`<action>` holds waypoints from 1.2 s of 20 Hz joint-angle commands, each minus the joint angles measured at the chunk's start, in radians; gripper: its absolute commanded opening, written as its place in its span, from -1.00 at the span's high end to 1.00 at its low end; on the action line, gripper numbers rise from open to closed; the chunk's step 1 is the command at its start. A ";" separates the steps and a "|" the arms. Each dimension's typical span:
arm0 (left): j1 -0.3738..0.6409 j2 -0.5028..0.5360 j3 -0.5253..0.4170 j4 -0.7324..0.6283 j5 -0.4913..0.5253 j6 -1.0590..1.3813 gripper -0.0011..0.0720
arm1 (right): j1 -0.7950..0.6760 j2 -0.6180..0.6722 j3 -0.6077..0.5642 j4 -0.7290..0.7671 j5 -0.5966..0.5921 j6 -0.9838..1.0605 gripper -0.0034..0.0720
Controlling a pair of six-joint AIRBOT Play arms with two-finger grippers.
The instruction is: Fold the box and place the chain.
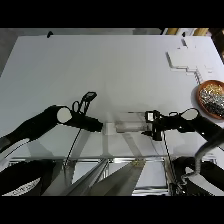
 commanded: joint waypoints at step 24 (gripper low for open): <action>-0.127 0.000 0.076 -0.234 0.062 -0.054 0.53 | 0.000 0.000 0.000 0.000 0.000 0.000 0.02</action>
